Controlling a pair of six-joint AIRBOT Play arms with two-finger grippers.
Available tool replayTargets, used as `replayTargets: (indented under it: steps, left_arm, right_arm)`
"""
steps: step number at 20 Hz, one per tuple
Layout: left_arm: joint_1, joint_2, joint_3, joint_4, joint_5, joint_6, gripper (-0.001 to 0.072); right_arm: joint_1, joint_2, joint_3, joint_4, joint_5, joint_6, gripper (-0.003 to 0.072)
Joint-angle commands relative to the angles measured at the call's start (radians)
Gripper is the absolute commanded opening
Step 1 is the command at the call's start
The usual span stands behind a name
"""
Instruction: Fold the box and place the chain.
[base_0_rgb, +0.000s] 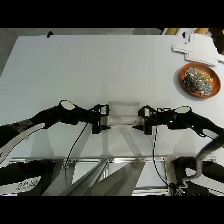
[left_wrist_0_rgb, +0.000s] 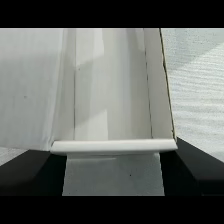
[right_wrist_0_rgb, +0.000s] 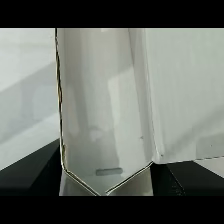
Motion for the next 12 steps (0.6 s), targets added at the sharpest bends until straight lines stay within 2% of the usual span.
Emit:
replayTargets:
  steps: [1,7,10,11,12]
  left_arm:
    - [-0.001,-0.001,-0.001,0.001,-0.001,0.000,0.0048]
    - [0.000,-0.001,-0.001,0.001,-0.001,0.000,0.0048]
    - [0.000,-0.001,-0.001,0.001,-0.001,0.000,0.0048]
    - [-0.001,-0.001,-0.001,0.001,-0.001,0.000,0.0048]
    - [0.000,-0.001,-0.001,0.001,-0.001,0.000,0.0048]
  right_arm:
    - [0.001,0.000,0.000,0.003,-0.022,-0.008,0.0411]
    - [0.001,0.000,0.000,-0.006,-0.009,0.000,0.0425]
    - [0.000,0.002,0.000,-0.031,-0.010,0.040,0.0583]
    - [0.000,0.008,0.000,-0.031,-0.013,0.071,0.0673]
    - [0.000,0.022,0.000,-0.032,-0.021,0.101,0.0699]
